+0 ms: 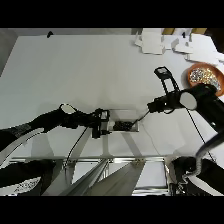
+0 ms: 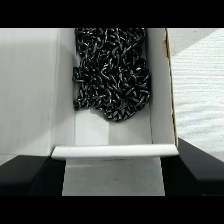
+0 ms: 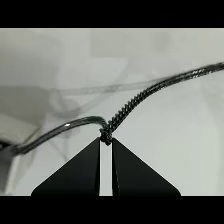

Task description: Fold the box and place the chain.

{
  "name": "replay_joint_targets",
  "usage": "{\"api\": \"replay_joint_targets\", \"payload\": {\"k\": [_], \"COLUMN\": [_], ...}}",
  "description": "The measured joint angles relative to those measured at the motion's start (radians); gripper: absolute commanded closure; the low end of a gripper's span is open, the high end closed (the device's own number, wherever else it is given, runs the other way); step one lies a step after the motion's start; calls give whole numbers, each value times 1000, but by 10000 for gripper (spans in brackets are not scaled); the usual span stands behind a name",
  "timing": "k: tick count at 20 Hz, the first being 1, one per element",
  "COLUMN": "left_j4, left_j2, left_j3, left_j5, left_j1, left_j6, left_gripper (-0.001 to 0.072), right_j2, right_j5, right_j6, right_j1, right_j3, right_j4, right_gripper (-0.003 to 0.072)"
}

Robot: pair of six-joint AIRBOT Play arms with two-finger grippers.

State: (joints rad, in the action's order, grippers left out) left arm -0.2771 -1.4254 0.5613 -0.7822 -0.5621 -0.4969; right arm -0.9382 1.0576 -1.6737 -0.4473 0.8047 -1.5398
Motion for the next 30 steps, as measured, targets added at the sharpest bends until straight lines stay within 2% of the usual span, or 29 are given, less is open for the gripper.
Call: {"api": "replay_joint_targets", "payload": {"k": [4,9,15,24,30], "left_j4": [0,0,0,0,0], "left_j2": [0,0,0,0,0], "left_j3": [0,0,0,0,0], "left_j5": [0,0,0,0,0], "left_j1": [0,0,0,0,0], "left_j6": [0,0,0,0,0], "left_gripper": [454,454,454,454,454], "right_j2": [160,232,246,245,245], "right_j5": [27,-2,-166,-429,-505], "right_j6": [5,6,6,48,99], "right_j1": [-112,-251,-345,-364,-364], "right_j3": [0,0,0,1,14], "right_j4": [93,229,303,399,461], "right_gripper": [667,667,667,667,667]}}
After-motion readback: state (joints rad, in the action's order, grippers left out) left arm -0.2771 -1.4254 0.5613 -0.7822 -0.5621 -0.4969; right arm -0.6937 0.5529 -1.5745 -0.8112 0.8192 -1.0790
